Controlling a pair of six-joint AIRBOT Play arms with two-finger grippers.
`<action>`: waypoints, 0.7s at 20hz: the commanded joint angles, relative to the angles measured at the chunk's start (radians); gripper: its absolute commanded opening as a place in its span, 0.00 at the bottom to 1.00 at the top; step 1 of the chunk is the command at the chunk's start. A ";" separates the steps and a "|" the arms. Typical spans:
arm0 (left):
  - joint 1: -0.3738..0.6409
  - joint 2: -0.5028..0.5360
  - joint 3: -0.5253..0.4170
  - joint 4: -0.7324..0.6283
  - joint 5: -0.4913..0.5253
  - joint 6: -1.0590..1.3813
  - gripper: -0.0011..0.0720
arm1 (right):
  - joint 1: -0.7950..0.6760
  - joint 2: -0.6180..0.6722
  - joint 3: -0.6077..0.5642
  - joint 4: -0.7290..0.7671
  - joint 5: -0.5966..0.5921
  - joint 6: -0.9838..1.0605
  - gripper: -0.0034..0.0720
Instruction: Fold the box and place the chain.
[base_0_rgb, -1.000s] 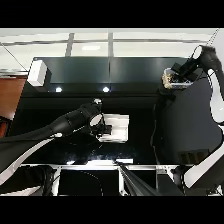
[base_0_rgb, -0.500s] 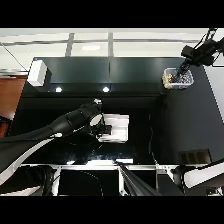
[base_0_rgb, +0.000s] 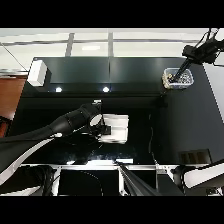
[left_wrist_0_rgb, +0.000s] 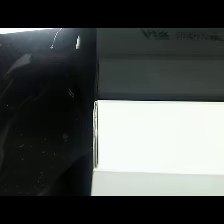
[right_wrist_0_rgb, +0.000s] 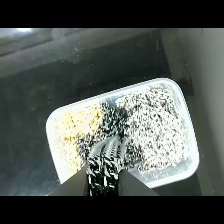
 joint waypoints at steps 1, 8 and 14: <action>0.000 0.000 0.000 0.000 -0.006 0.001 0.06 | -0.001 -0.060 -0.006 -0.005 -0.031 -0.003 0.08; 0.000 0.000 0.000 0.001 -0.006 0.001 0.06 | -0.001 -0.205 -0.007 -0.043 0.032 0.083 0.08; 0.000 0.000 0.000 0.001 -0.006 0.001 0.06 | -0.001 -0.215 -0.006 -0.056 0.029 0.126 0.47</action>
